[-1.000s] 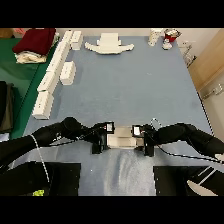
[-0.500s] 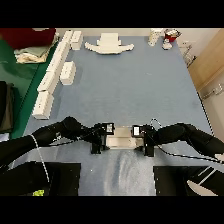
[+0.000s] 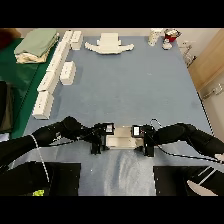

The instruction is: Fold the box.

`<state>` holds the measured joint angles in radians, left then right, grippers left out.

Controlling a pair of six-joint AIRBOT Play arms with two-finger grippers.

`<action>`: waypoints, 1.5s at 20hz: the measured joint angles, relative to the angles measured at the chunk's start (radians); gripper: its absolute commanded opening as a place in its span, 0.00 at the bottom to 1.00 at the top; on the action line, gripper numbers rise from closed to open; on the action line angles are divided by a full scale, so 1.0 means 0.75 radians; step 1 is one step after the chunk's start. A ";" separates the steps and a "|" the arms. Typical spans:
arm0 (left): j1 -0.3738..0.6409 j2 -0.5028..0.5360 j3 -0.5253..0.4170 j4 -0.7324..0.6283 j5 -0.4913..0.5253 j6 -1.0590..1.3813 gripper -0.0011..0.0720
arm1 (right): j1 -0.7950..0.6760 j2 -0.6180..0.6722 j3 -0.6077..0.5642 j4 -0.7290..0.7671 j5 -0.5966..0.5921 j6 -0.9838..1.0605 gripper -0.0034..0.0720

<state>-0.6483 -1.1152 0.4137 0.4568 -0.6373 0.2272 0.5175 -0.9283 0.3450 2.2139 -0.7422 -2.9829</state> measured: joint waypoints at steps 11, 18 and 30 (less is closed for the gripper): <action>0.000 0.000 0.000 -0.001 -0.001 0.001 0.64 | 0.000 0.000 0.000 0.001 0.000 0.001 0.95; 0.000 0.000 0.000 -0.002 -0.010 0.001 0.64 | 0.001 0.033 0.030 -0.074 -0.037 0.108 1.00; -0.001 0.000 0.001 -0.001 -0.003 0.001 0.64 | -0.001 0.417 0.144 -0.559 -0.435 1.185 0.73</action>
